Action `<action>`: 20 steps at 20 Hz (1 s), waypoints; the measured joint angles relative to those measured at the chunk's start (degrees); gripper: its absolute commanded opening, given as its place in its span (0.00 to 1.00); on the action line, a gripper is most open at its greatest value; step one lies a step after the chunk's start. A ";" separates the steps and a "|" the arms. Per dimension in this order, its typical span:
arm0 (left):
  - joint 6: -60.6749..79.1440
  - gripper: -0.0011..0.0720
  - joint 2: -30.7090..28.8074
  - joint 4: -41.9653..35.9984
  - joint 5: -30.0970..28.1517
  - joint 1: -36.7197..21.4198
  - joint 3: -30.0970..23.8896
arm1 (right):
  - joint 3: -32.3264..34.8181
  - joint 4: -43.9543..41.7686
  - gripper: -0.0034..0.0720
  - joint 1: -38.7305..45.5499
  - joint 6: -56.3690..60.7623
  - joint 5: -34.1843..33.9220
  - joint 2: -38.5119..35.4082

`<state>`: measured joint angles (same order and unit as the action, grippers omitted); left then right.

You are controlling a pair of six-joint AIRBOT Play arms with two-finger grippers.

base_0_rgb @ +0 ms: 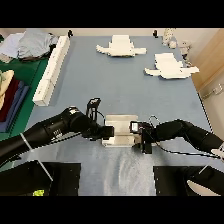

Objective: Fold the box.

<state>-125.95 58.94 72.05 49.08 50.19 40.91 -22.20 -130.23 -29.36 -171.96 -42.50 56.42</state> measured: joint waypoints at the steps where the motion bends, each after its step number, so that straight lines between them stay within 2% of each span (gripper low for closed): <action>1: -1.22 0.47 1.40 0.85 0.55 0.76 1.07 | 0.00 0.00 0.76 0.00 -0.02 -0.02 0.02; 7: -7.08 0.47 9.70 5.03 5.44 3.26 7.52 | -0.02 0.00 0.76 0.00 -0.02 -0.02 0.00; 12: -11.52 0.45 15.52 11.54 12.09 5.97 12.98 | -0.02 -0.02 0.77 0.00 0.00 -0.02 0.00; 13: -12.13 0.40 16.39 12.52 12.96 6.54 13.75 | -0.02 -0.02 0.77 0.00 0.00 -0.02 0.00; 19: -15.34 0.40 20.15 15.85 14.36 9.11 15.58 | 0.00 -0.02 0.77 0.00 0.00 -0.02 0.00; 20: -15.56 0.37 20.52 16.00 14.32 9.29 15.65 | 0.00 -0.02 0.77 0.00 -0.02 0.00 0.00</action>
<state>-141.51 79.46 88.05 63.40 59.48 56.55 -22.20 -130.26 -29.36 -171.98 -42.50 56.42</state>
